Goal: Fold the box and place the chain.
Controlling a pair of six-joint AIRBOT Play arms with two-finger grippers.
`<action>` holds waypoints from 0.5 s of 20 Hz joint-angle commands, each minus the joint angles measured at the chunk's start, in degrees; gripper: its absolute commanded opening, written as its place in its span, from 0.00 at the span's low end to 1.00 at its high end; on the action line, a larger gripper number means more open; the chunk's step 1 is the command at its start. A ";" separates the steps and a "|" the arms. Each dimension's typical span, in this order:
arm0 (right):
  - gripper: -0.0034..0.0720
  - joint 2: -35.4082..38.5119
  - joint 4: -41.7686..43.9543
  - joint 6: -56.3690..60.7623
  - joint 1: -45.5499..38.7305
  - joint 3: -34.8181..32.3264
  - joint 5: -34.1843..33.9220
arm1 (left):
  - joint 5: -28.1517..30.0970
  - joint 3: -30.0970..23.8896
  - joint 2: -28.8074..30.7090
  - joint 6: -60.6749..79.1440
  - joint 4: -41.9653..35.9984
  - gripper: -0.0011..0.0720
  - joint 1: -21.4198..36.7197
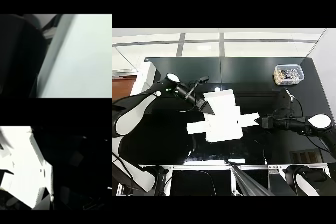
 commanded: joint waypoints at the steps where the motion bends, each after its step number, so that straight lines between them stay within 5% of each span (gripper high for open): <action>1: 0.06 0.02 0.02 0.02 0.07 0.00 -0.04 | -1.42 0.85 -0.37 2.10 0.20 0.33 -0.13; 2: 0.06 0.02 0.00 0.00 0.07 0.00 -0.09 | -1.66 0.90 -0.37 2.16 0.48 0.12 -0.11; 3: 0.18 0.02 0.02 0.02 0.04 0.02 -0.31 | -2.29 0.96 -0.37 2.84 0.70 0.08 -0.04; 5: 0.92 0.04 -0.94 0.00 -0.15 0.83 -0.55 | -3.74 1.62 -0.33 3.39 1.42 0.05 0.17; 10: 0.97 0.04 -11.89 -6.62 -0.50 11.52 6.58 | -2.60 0.87 5.44 -0.76 7.67 0.04 -0.94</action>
